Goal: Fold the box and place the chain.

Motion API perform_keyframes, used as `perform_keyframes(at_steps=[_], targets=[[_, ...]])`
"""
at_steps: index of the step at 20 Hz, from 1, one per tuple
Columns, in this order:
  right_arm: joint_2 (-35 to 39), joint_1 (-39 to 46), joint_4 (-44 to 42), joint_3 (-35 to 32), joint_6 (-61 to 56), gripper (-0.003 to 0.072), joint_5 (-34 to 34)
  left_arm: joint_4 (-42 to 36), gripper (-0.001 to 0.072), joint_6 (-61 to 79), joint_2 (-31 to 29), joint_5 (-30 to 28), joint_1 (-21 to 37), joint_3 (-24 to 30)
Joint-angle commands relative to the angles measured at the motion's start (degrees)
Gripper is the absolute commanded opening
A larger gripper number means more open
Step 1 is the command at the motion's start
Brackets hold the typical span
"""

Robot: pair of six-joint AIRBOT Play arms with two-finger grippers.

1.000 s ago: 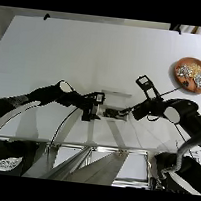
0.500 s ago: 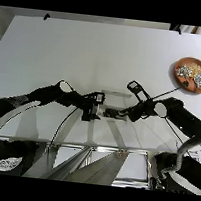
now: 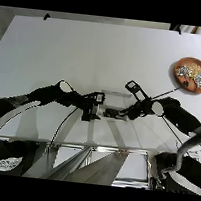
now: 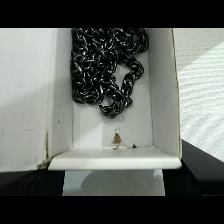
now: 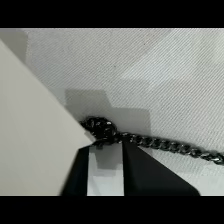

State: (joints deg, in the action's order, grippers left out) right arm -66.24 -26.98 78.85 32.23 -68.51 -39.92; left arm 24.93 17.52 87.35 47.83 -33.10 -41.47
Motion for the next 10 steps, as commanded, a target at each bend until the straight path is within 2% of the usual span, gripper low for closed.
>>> perform_keyframes(at_steps=[1, 2, 3, 10], targets=[[-1.1, 0.0, 0.0, 0.0, -0.3, 0.0146, -1.6, 0.0, 0.0394, 0.0, 0.0, 0.0, 0.0, 0.0], [-1.1, 0.0, 0.0, 0.0, -0.3, 0.0067, -2.4, 0.0, 0.0394, 0.0, 0.0, 0.0, 0.0, 0.0], [-1.1, 0.0, 0.0, 0.0, -0.4, 0.0039, -2.9, 0.0, 0.0394, 0.0, 0.0, 0.0, 0.0, 0.0], [3.4, 0.0, 0.0, 0.0, -0.7, 0.0019, -5.9, 0.0, 0.0394, 0.0, 0.0, 0.0, 0.0, 0.0]])
